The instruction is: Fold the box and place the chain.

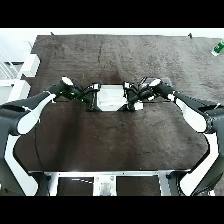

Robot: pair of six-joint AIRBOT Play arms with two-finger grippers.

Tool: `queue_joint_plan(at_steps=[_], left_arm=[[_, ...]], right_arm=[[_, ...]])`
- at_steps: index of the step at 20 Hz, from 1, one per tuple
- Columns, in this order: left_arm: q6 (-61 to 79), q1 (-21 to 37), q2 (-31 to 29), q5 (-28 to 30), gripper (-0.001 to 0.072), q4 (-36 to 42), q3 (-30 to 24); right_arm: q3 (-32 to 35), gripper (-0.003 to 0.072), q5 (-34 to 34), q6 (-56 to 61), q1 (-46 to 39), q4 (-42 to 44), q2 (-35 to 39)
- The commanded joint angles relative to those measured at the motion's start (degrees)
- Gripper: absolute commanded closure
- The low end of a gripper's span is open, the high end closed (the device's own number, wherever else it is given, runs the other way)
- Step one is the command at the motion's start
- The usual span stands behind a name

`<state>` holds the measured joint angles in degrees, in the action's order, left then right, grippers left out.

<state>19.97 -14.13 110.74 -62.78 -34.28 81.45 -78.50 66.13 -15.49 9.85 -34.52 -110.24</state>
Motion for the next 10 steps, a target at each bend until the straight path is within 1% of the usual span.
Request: queue_joint_plan(at_steps=[1,2,3,4,10], left_arm=[[-0.35,0.07,-0.02,-0.02,0.0004,-0.63,0.09],[-0.59,0.07,-0.02,-0.37,0.0069,-0.83,0.09],[-0.57,0.07,-0.02,-1.16,0.0172,-1.31,0.09],[-0.57,0.07,-0.02,-1.25,0.0182,-1.36,0.09],[-0.44,0.07,-0.02,-1.18,0.0180,-1.31,0.09]], right_arm=[[0.02,0.0142,-0.04,0.02,-0.04,0.00,0.02],[0.02,0.0141,-0.04,0.02,-0.04,0.00,0.02],[0.02,0.0142,-0.04,0.02,-0.04,0.02,0.02],[0.02,0.0141,-0.04,0.02,-0.04,0.02,0.02],[0.02,0.0142,-0.04,0.02,-0.04,0.02,0.02]])
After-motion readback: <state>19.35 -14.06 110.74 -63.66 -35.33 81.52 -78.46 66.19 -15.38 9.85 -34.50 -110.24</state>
